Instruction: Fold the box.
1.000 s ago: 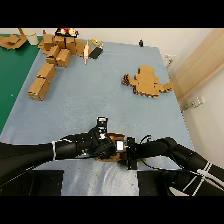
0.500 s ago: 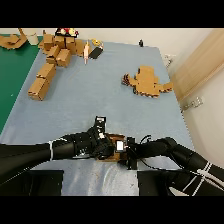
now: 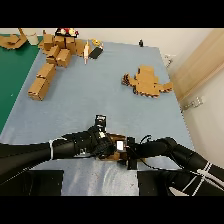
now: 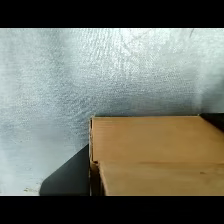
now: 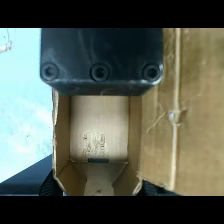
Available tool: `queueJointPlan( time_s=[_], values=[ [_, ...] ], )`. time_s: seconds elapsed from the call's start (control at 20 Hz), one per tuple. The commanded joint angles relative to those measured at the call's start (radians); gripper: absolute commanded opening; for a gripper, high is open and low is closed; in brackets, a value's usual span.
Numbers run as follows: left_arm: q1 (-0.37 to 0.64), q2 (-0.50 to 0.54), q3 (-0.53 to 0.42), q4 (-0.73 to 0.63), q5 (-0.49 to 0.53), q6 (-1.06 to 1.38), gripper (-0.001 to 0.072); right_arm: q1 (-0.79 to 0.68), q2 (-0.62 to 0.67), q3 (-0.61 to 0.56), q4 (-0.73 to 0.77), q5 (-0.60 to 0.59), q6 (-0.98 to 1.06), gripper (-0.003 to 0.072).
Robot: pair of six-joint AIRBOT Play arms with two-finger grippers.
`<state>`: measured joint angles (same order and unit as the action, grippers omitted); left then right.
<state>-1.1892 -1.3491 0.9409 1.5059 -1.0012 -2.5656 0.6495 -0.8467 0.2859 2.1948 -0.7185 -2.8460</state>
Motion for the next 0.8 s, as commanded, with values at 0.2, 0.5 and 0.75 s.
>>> queueJointPlan(
  time_s=[0.2,0.5,0.75],
  values=[
    [-0.002,0.001,0.001,-0.006,0.012,-0.001,0.0414,0.001,0.0,0.0,0.0,0.0,0.0,0.0519],
    [-0.002,0.069,0.001,0.001,-0.009,0.0,0.0414,0.001,0.0,0.0,0.0,0.0,0.0,0.0518],
    [-0.002,0.137,0.0,0.045,-0.137,0.002,0.0414,0.001,0.0,0.0,0.0,0.0,0.0,0.0519]
  ],
)
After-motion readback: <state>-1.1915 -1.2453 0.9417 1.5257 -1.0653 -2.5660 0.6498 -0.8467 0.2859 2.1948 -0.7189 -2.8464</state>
